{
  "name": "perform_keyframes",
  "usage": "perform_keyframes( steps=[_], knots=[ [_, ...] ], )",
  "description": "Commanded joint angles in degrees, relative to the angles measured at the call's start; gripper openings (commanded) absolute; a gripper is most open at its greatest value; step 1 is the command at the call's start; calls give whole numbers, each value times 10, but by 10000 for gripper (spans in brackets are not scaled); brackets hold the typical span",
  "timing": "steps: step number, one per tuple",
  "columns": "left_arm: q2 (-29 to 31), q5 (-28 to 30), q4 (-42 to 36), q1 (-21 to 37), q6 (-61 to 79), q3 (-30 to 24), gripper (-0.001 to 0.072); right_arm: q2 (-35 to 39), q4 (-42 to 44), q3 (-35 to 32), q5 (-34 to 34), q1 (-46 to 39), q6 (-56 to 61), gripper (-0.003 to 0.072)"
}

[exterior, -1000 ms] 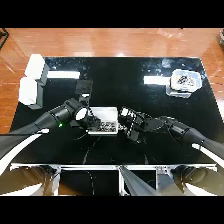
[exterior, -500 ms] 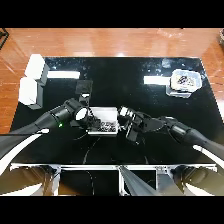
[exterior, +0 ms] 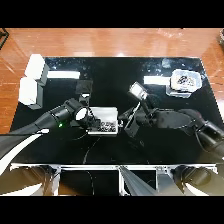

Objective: Fold the box and place the chain.

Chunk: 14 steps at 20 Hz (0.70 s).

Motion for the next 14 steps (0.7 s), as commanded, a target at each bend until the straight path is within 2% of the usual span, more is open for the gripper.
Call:
perform_keyframes(
  steps=[1,4,10,14],
  knots=[
    [0,13,0,0,0,0,17,11,86,64,-20,0,47,17],
    [-2,19,1,0,3,0,17,11,95,102,-20,0,93,17],
    [-4,32,1,0,3,0,18,-33,139,104,2,25,116,18],
    [-6,36,0,0,7,0,18,-75,122,104,14,54,116,21]
  ],
)
